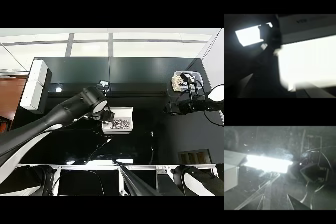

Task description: Fold the box and place the chain.

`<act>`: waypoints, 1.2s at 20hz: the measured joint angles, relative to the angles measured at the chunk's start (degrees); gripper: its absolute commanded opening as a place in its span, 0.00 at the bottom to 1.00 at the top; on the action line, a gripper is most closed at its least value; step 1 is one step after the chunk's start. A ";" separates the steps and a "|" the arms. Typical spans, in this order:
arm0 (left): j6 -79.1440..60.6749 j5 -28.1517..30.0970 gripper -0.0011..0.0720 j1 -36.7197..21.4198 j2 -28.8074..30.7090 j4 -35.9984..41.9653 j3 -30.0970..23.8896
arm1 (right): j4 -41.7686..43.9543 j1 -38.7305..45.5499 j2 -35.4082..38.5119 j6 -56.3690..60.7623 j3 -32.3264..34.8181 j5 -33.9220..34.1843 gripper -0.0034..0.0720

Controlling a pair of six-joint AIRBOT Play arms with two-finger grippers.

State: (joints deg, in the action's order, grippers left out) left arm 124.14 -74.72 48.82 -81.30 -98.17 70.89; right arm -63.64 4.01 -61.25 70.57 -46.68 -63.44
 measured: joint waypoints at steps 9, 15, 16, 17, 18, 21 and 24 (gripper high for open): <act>-19.32 7.37 0.80 -18.05 19.82 4.63 -18.14 | 0.96 0.00 0.00 0.20 0.04 1.31 0.50; -70.73 19.37 0.99 -28.79 18.08 42.84 -31.47 | 2.91 0.00 0.02 0.17 0.04 1.60 0.50; -78.71 20.04 0.99 -29.00 17.00 45.31 -32.30 | 3.10 0.02 0.02 0.17 0.04 1.62 0.50; -86.12 20.63 0.99 -28.98 16.00 47.32 -32.89 | 3.28 0.00 0.02 0.17 0.04 1.60 0.50; -94.12 21.22 0.99 -28.79 14.97 48.74 -33.33 | 3.32 0.00 0.02 0.17 0.04 1.60 0.50; -112.85 23.10 0.99 -28.44 11.63 52.41 -33.55 | 3.58 0.02 0.02 0.17 0.07 1.27 0.50; -124.21 24.41 0.99 -28.24 7.63 54.18 -32.54 | 3.78 0.00 0.02 0.15 0.31 0.98 0.50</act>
State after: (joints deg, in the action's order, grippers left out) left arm -0.08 -50.30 20.58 -73.67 -43.99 38.35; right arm -59.86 4.01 -61.23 70.72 -46.37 -62.46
